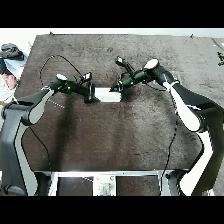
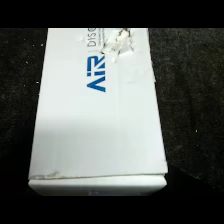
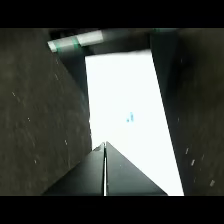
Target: Fold the box and place the chain.
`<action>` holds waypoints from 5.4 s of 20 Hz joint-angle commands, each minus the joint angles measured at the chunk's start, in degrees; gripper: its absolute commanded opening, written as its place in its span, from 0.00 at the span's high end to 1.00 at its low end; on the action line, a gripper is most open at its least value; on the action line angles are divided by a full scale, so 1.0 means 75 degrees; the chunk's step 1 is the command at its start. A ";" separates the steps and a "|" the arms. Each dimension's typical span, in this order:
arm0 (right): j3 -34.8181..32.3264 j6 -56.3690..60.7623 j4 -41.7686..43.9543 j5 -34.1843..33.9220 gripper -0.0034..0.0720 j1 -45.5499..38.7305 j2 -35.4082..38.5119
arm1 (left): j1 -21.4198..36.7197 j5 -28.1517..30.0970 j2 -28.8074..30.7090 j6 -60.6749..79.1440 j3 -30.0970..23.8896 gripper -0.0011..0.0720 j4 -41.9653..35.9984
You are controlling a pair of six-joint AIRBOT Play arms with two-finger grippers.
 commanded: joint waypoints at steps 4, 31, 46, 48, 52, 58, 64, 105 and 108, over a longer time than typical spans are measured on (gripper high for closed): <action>0.0000 0.0466 -0.0915 0.0207 0.94 -0.0020 -0.0484 | -0.0003 0.0009 0.0000 0.0000 0.0000 0.51 -0.0003; -0.8242 0.1684 0.0131 -0.6368 0.94 -0.1431 0.9885 | -0.0003 0.0009 0.0000 0.0000 0.0000 0.51 -0.0003; -1.2394 0.1687 0.0085 -0.8717 0.94 -0.1897 1.4382 | 0.0111 0.0128 0.0152 -0.0023 0.0207 0.97 -0.0717; -1.2391 0.1687 0.0085 -0.8719 0.94 -0.1897 1.4382 | 0.0309 0.0166 0.0443 -0.0152 0.0510 0.97 -0.1125; -1.2391 0.1687 0.0085 -0.8717 0.94 -0.1897 1.4382 | 0.1102 0.1148 0.1151 -0.1096 0.1440 0.97 -0.1623; -1.2391 0.1687 0.0085 -0.8717 0.94 -0.1897 1.4382 | 0.2818 0.6449 0.1798 -0.3165 0.1848 0.97 -0.1606; -1.2391 0.1687 0.0085 -0.8717 0.94 -0.1897 1.4379 | 0.4074 0.7300 0.1268 -0.5598 0.1760 0.97 -0.0064; -1.2391 0.1687 0.0085 -0.8719 0.94 -0.1897 1.4379 | 0.4281 0.2973 0.4395 -0.7207 0.1766 0.98 -0.0079; -1.2391 0.1687 0.0085 -0.8719 0.94 -0.1897 1.4379 | 0.4249 0.3456 0.5639 -0.7047 0.0758 0.98 -0.0122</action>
